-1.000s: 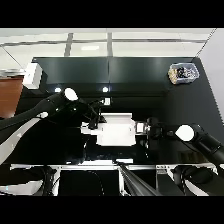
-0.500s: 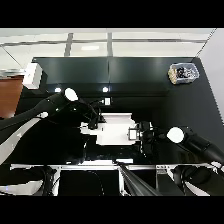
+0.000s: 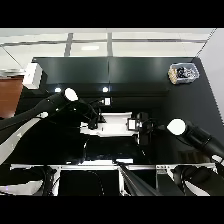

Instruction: Fold the box and place the chain.

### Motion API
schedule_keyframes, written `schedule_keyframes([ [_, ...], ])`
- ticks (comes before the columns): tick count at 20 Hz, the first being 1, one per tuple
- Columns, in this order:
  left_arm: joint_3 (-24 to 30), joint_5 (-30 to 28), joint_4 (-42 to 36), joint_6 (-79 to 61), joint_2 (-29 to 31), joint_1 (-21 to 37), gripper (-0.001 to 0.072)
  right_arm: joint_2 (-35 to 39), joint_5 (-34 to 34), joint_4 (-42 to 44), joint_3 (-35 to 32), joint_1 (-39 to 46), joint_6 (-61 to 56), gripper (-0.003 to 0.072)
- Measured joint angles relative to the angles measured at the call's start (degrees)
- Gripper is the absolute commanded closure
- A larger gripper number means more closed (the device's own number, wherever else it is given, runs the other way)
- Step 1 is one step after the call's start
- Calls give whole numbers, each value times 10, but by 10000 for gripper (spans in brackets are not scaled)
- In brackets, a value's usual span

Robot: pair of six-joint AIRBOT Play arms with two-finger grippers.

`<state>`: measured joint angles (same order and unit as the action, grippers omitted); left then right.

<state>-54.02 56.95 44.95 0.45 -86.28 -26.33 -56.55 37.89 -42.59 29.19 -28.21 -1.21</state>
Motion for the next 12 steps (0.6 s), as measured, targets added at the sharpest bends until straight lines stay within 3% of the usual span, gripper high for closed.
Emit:
schedule_keyframes([
  [12,0,1,1,0,0,0,683,-63,30,137,16,68,129,-26],
])
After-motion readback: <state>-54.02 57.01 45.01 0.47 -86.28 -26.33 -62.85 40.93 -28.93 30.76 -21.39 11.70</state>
